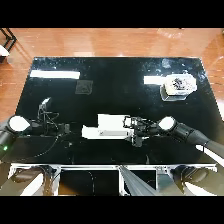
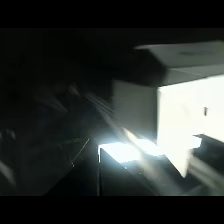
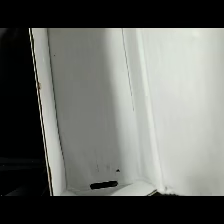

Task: Fold the box and place the chain.

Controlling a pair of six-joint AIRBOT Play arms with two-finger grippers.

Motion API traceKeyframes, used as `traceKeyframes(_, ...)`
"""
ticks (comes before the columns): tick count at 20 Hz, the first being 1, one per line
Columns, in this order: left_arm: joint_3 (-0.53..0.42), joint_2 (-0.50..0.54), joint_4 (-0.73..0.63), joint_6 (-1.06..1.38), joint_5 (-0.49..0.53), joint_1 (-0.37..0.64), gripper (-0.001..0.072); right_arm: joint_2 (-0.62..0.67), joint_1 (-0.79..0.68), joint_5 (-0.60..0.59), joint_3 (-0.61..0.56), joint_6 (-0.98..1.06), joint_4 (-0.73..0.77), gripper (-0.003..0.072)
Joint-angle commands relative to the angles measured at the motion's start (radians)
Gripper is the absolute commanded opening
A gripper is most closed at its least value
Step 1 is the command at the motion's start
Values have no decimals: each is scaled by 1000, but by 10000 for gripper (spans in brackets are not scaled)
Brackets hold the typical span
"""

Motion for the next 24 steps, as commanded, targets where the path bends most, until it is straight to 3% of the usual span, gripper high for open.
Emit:
traceKeyframes(1, -44, -109, -150, -78, 18, 35, 24, 0, 0, 1, 0, 0, 0, 361)
traceKeyframes(6, -44, -272, -404, 179, 92, -51, 23, 0, 0, 1, 0, 0, 0, 362)
traceKeyframes(9, -43, -335, -424, 184, 139, -111, 23, 0, 0, 1, 0, 0, 0, 362)
traceKeyframes(13, -32, -352, -478, 294, 128, -174, 27, 0, 0, 1, 0, 0, 0, 362)
traceKeyframes(14, -18, -352, -475, 296, 104, -173, 111, 0, 0, 1, 0, 0, 0, 362)
traceKeyframes(16, 11, -352, -467, 295, 66, -173, 495, 0, 0, 1, 0, 0, 0, 362)
traceKeyframes(17, 26, -352, -451, 294, 40, -173, 604, 0, 0, 1, 0, 0, 0, 362)
traceKeyframes(24, 97, -349, -465, 294, -89, -174, 633, 0, 0, 1, 0, 0, 0, 362)
